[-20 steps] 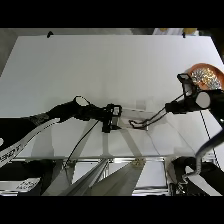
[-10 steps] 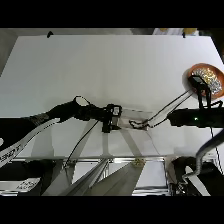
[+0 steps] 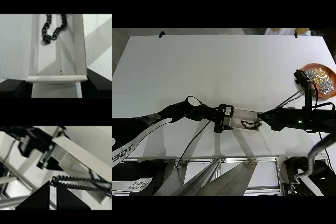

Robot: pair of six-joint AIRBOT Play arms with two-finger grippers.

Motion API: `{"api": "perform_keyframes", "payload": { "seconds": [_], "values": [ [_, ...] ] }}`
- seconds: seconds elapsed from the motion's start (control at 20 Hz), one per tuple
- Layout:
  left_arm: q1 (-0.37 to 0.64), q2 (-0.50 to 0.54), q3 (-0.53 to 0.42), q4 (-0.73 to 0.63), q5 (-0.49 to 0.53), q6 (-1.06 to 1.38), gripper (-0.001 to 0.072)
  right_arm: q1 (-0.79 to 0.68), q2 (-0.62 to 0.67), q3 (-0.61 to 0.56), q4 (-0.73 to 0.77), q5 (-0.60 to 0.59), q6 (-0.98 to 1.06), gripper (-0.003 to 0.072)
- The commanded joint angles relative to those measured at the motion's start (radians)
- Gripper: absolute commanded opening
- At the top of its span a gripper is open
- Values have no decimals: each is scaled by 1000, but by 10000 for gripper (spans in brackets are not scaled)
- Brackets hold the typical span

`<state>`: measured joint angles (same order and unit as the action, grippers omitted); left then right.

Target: Fold the box and place the chain.

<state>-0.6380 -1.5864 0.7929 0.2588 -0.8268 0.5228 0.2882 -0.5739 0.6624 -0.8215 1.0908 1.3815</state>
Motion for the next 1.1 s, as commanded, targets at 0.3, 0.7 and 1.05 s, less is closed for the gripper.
{"api": "perform_keyframes", "payload": {
  "seconds": [0.3,0.7,1.05],
  "values": [
    [0,0,0,0,0,0,15,246,-192,1,-125,-211,113,17],
    [0,0,0,0,0,0,15,251,-311,63,-331,-163,146,212],
    [0,0,0,0,0,0,15,-2,-316,267,-613,98,167,145]
  ]
}}
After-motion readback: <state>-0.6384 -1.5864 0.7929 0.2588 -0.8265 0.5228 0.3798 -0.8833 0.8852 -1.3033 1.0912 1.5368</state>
